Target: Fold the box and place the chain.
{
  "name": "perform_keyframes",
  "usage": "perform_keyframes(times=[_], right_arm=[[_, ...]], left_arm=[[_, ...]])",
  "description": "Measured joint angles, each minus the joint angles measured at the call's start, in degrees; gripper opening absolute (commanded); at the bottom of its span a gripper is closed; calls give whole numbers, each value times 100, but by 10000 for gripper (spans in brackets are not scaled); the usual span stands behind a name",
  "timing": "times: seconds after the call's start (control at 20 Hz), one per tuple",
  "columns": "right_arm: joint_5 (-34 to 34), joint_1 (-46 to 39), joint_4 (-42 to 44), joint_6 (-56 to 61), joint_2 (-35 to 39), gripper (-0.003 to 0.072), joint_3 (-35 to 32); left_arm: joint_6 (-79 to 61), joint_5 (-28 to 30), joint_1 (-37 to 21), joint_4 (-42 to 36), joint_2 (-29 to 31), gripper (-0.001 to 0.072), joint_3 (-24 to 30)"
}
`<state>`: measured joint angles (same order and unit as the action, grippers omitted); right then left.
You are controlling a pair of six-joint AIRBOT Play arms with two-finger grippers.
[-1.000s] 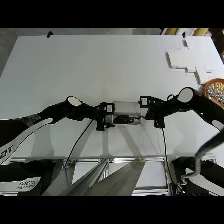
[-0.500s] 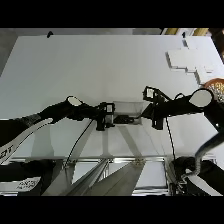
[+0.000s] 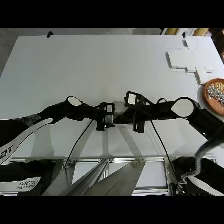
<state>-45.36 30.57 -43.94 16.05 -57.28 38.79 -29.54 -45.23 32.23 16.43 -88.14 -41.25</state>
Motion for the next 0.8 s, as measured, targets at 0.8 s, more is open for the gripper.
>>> perform_keyframes(times=[0.8], right_arm=[[-1191, -2422, -922, -1067, 92, 173, -409]], left_arm=[[0, 0, 0, 0, 0, 9, 0]])
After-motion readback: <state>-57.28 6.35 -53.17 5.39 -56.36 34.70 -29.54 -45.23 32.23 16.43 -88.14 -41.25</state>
